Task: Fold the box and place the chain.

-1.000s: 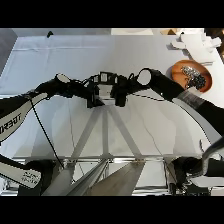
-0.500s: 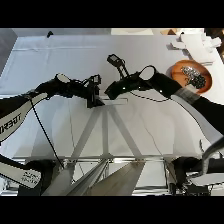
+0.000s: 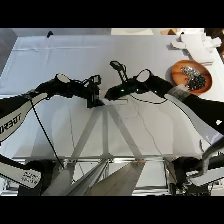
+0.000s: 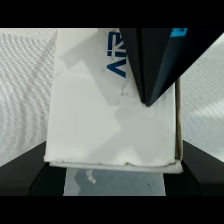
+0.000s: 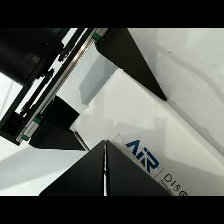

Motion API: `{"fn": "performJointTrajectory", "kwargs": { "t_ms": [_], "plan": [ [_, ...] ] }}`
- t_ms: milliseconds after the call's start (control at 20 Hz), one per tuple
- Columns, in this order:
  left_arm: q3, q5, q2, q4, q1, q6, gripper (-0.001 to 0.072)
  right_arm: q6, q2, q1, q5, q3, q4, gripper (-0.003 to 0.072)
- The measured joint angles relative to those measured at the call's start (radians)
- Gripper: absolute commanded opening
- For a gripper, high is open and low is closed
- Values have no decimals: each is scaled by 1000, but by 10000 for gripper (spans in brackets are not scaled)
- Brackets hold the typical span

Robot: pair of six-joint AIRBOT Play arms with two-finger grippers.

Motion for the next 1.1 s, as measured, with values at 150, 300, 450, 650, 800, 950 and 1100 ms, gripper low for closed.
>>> {"fn": "performJointTrajectory", "kwargs": {
  "t_ms": [150,300,450,650,800,950,1100],
  "plan": [
    [0,0,0,-2,0,-4,113,3,26,-14,10,-2,-16,10],
    [0,0,0,-2,0,-3,113,3,57,-52,35,-2,12,9],
    [0,0,0,-2,0,-2,113,-19,69,-103,83,-28,63,9],
    [0,0,0,-2,0,-1,113,-43,74,-167,95,-127,124,10],
    [0,0,0,1,0,2,113,-50,75,-188,80,-182,157,11],
    [0,0,0,0,0,1,113,-54,77,-195,76,-202,161,11],
    [0,0,0,-2,0,-2,113,-58,112,-200,74,-201,133,11]
  ]
}}
